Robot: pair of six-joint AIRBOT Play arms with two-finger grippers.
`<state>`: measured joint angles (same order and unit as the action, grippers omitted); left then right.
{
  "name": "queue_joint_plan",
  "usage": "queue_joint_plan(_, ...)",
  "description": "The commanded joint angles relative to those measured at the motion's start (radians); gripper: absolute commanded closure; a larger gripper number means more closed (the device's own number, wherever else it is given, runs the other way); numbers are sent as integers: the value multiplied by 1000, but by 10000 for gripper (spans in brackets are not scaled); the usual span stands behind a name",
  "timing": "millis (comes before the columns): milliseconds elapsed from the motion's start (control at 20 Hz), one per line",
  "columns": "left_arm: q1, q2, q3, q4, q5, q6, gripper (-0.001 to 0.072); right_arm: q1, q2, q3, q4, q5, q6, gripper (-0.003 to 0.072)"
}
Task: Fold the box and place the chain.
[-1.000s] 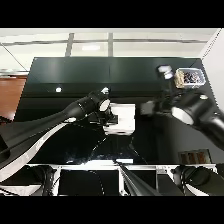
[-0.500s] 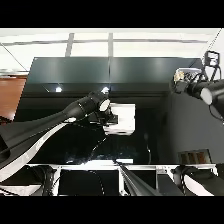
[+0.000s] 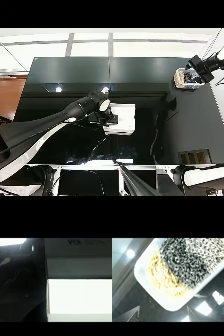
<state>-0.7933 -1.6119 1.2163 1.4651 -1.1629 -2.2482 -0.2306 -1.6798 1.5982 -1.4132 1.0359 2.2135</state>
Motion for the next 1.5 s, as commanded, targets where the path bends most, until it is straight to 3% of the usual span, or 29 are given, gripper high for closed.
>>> queue_joint_plan(0, 0, 0, 1, 0, 0, 0, 683, -38, -121, 113, 81, 37, 105, 33)
queue_joint_plan(50, 0, 0, 1, 0, 0, 0, 683, -44, -133, 113, 93, 28, 122, 97)
queue_joint_plan(700, 0, 0, 1, 0, 0, 0, 683, -46, -232, 113, 148, -79, 113, 97)
queue_joint_plan(1050, 0, 0, 1, 0, 0, 0, 683, -46, -245, 114, 212, -27, 49, 98)
queue_joint_plan(1100, 0, 0, 1, 0, 0, 0, 683, -46, -245, 114, 217, -11, 33, 146)
queue_joint_plan(1200, 0, 0, 1, 0, 0, 0, 683, -46, -245, 116, 220, 17, -13, 536)
queue_joint_plan(1250, 0, 0, 1, 0, 0, 0, 683, -46, -243, 116, 235, 23, -45, 663)
queue_joint_plan(1450, 0, 0, 1, 0, 0, 0, 683, -51, -187, 116, 212, 44, -113, 674)
